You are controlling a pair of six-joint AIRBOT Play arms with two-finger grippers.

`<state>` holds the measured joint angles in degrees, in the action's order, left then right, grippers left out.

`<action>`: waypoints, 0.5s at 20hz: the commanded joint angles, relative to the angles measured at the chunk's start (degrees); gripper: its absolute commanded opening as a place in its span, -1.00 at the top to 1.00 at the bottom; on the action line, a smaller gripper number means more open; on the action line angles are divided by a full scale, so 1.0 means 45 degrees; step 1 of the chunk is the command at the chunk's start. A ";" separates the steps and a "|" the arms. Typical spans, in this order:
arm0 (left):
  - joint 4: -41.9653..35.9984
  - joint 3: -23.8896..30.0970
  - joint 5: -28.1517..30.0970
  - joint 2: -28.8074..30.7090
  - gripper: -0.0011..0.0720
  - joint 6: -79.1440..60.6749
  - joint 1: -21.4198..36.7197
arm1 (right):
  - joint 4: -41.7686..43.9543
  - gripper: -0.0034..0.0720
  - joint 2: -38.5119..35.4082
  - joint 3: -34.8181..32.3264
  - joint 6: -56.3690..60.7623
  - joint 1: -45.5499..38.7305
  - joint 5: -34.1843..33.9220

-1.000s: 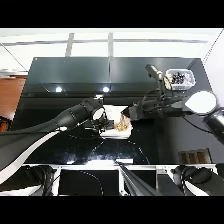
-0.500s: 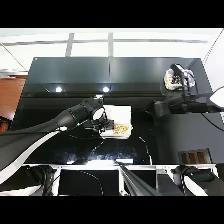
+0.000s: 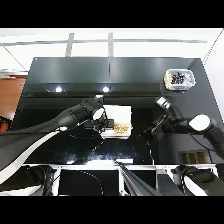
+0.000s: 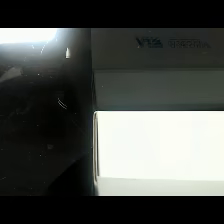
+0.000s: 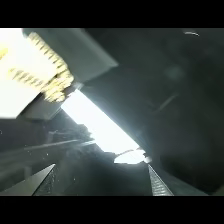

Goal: Fold the box and place the chain.

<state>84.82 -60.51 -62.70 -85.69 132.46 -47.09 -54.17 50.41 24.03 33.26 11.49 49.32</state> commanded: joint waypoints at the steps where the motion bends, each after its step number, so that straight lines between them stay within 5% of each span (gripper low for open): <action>1: 0.0000 -0.0010 0.0000 0.0010 0.89 -0.0005 0.0005 | 0.0423 -0.98 0.0248 -0.0811 -0.3215 0.1719 -0.1875; 8: -0.0005 -0.0010 -0.0015 0.0010 0.89 -0.0005 0.0005 | 0.4755 -0.96 0.1224 -0.0806 -0.7635 0.2715 -0.3347; 10: -0.0005 -0.0010 -0.0034 0.0010 0.89 -0.0005 0.0005 | 0.5362 -0.49 0.1588 -0.0801 -0.7771 0.2715 -0.3385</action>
